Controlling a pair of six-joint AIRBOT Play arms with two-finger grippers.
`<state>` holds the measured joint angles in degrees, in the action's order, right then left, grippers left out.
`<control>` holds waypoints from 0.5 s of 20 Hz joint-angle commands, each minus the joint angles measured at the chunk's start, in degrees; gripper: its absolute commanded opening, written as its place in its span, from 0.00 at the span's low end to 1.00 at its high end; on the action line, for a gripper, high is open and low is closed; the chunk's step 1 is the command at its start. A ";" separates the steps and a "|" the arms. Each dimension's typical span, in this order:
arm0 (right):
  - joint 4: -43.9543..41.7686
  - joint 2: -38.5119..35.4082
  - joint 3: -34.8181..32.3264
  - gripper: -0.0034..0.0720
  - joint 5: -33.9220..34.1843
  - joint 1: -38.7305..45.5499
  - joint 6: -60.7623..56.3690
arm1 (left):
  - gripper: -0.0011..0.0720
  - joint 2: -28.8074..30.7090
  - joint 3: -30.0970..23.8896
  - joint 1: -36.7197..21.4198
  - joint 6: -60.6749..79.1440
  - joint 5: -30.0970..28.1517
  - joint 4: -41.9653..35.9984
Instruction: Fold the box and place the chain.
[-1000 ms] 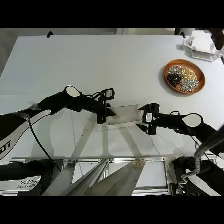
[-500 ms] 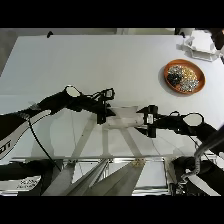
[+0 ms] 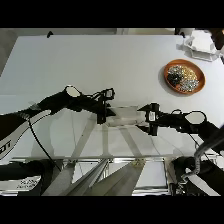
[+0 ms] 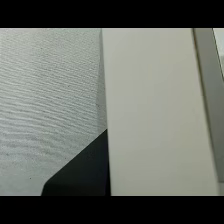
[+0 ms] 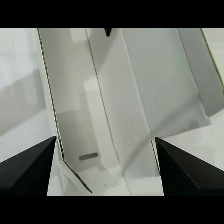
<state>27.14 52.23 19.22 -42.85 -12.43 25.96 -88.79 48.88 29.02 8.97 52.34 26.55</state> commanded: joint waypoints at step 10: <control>0.61 0.07 0.46 0.96 -2.03 2.91 -2.12 | 0.03 0.00 0.00 0.02 0.02 -0.04 0.02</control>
<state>27.97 52.25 19.62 -44.27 -9.98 24.38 -88.79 48.88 29.02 8.97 52.31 26.57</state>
